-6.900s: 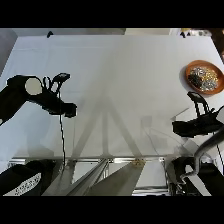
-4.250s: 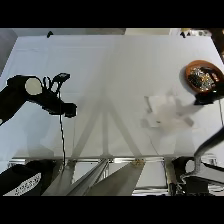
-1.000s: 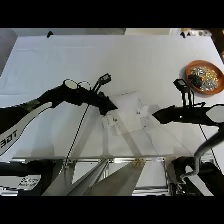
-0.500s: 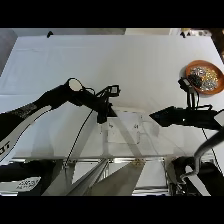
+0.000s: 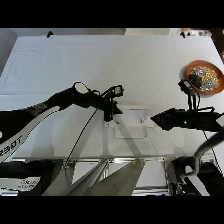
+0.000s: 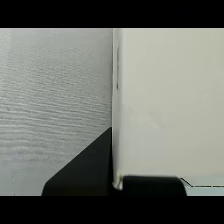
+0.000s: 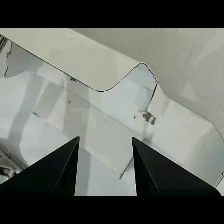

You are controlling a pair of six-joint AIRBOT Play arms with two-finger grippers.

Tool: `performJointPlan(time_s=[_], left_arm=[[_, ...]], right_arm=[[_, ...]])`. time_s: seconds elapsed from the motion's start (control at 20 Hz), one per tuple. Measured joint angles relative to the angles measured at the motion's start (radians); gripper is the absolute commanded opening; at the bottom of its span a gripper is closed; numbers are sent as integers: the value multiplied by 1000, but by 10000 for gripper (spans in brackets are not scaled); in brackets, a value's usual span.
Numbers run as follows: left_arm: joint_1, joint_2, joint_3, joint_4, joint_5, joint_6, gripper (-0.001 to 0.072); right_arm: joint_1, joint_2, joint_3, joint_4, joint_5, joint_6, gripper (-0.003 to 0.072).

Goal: Fold the box and place the chain.

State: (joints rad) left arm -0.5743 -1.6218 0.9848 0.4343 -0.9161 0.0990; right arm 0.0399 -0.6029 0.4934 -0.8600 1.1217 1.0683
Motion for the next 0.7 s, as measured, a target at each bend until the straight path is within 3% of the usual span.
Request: performJointPlan(time_s=[0.7], left_arm=[[0, -27, 0, -14, 51, 57, 7]], right_arm=[[0, 0, 0, -31, 0, -5, 362]])
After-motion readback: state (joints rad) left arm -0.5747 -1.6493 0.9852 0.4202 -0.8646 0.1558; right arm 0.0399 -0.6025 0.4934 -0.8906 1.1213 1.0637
